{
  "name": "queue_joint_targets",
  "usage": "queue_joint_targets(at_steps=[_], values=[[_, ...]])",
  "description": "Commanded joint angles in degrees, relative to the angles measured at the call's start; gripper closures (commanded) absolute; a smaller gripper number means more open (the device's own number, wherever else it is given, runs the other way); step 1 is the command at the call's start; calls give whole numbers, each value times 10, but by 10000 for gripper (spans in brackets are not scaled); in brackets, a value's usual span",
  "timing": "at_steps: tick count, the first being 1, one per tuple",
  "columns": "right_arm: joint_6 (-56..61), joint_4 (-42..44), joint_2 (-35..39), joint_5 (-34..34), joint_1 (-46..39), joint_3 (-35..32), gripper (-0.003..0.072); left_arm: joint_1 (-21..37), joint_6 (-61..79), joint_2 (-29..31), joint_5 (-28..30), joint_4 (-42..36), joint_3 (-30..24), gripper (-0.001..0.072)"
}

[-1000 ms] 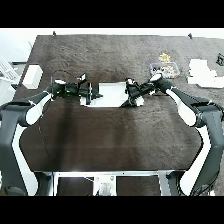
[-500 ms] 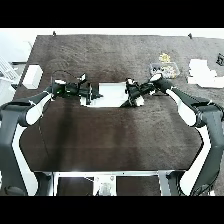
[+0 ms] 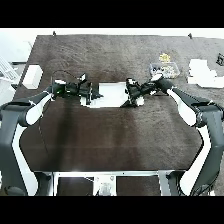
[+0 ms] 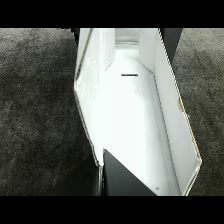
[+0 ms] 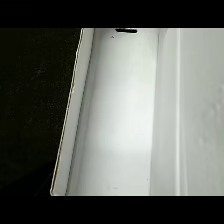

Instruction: Fold the box and place the chain.

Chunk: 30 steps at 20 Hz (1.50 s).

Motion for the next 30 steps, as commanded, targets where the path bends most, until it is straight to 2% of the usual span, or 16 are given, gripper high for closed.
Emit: queue_joint_targets(at_steps=[1,16,17,18,19,28,30], values=[[0,1,0,-1,0,0,94,1,0,0,0,0,0,687],[0,1,0,-1,0,0,95,1,0,0,-9,0,0,685],[0,1,0,-1,0,0,95,1,1,0,-9,-1,0,531],[0,1,0,-1,0,0,95,1,1,0,-8,-1,0,286],[0,1,0,-1,0,0,95,1,1,0,-9,-1,0,228],[0,1,0,-1,0,0,95,15,1,12,-17,-14,0,224],[0,1,0,-1,0,0,95,27,0,12,-53,-17,7,224]])
